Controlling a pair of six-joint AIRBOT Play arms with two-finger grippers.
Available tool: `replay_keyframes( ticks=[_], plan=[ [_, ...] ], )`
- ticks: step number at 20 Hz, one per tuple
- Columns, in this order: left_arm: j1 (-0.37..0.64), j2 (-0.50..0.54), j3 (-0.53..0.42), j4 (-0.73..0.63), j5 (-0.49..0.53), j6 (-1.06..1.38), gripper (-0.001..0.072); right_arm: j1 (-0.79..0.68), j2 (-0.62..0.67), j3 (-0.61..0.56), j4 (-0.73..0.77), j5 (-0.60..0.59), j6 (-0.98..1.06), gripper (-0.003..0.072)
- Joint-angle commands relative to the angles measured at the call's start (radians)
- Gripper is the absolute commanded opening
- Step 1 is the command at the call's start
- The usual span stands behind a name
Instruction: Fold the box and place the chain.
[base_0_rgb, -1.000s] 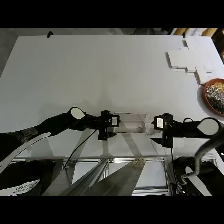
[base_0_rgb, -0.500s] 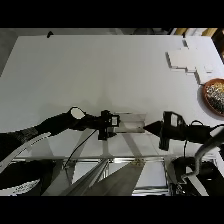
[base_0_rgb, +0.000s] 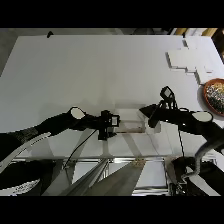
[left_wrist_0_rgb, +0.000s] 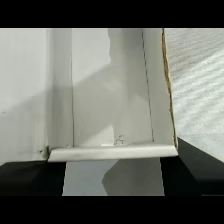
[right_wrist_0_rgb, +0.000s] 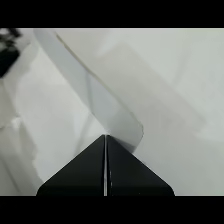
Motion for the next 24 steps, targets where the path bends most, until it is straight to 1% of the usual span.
replay_keyframes(
  ticks=[1,4,6,7,9,11,13,14,15,16,17,19,21,24],
  plan=[
    [0.001,0.0,0.0,0.0,0.0,0.0,0.0389,0.0,-0.124,0.001,0.015,-0.08,0.007,0.0018],
    [0.001,0.0,0.0,0.0,0.001,0.0,0.0389,0.0,-0.116,0.008,-0.078,-0.04,0.095,0.0018],
    [0.001,0.0,0.0,0.0,0.0,0.0,0.0389,0.0,-0.087,0.048,-0.135,0.027,0.148,0.0018],
    [0.001,0.0,0.0,0.0,0.0,0.0,0.0389,0.0,-0.059,0.081,-0.187,0.058,0.187,0.0018],
    [0.001,0.0,0.0,0.0,0.0,0.0,0.0389,0.0,0.009,0.15,-0.335,0.121,0.266,0.0018],
    [0.001,0.0,0.0,0.0,0.0,0.0,0.0389,0.0,0.089,0.199,-0.533,0.204,0.288,0.0018],
    [0.001,0.0,0.0,0.0,0.0,0.0,0.0389,0.0,0.158,0.201,-0.74,0.288,0.209,0.0017],
    [0.001,0.0,0.0,0.0,0.0,0.0,0.0388,0.003,0.164,0.201,-0.809,0.329,0.164,0.0019],
    [0.001,0.0,0.0,0.0,0.0,0.0,0.0389,0.011,0.158,0.198,-0.869,0.354,0.133,0.0111],
    [0.001,0.0,0.0,0.0,0.0,0.0,0.0389,0.023,0.146,0.19,-0.915,0.356,0.117,0.0264],
    [0.001,0.0,0.0,0.0,0.0,0.0,0.0389,0.037,0.136,0.177,-0.926,0.357,0.1,0.0293],
    [0.001,0.0,0.0,0.0,0.0,0.0,0.0388,0.079,0.124,0.154,-0.893,0.355,0.035,0.0284],
    [0.001,0.0,0.0,0.0,0.0,0.0,0.0389,0.132,0.103,0.15,-0.885,0.342,-0.005,0.0168],
    [0.001,0.0,0.0,0.0,0.0,0.0,0.0389,0.163,0.05,0.15,-0.855,0.293,-0.022,0.0166]
  ],
)
